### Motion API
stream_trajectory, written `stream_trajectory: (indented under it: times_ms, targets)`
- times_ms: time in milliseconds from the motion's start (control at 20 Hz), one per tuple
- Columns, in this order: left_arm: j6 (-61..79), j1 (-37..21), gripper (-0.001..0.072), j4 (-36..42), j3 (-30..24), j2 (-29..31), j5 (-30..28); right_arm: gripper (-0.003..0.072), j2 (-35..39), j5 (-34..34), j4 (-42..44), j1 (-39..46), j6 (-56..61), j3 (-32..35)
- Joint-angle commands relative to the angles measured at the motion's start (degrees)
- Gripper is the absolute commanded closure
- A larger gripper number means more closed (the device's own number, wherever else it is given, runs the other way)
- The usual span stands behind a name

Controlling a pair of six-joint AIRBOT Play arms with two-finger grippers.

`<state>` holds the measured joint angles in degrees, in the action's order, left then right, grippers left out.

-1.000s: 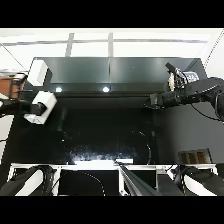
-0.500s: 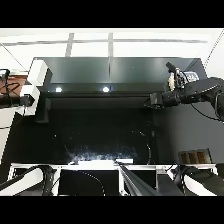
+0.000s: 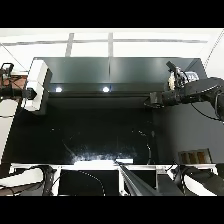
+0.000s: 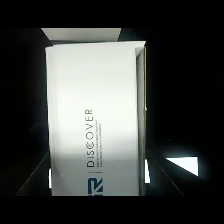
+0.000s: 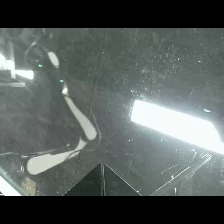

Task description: Fold the box and place the chain.

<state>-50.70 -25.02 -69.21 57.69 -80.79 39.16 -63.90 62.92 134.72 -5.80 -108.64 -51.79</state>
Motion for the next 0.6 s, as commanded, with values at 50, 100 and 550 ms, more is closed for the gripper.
stream_trajectory:
  times_ms: [50,100,550]
  targets:
    - [0.61,-0.09,-0.0006,-1.05,3.21,4.15,2.47,0.0661,0.04,0.5,0.0,-0.02,0.0,-0.04]
    - [-0.66,-0.04,-0.0005,-0.83,4.42,5.99,3.54,0.0661,0.04,0.55,0.0,-0.02,0.0,-0.04]
    - [-9.79,13.88,0.0686,11.61,9.25,23.89,18.21,0.0661,0.09,1.16,-2.89,1.81,-2.29,-1.31]
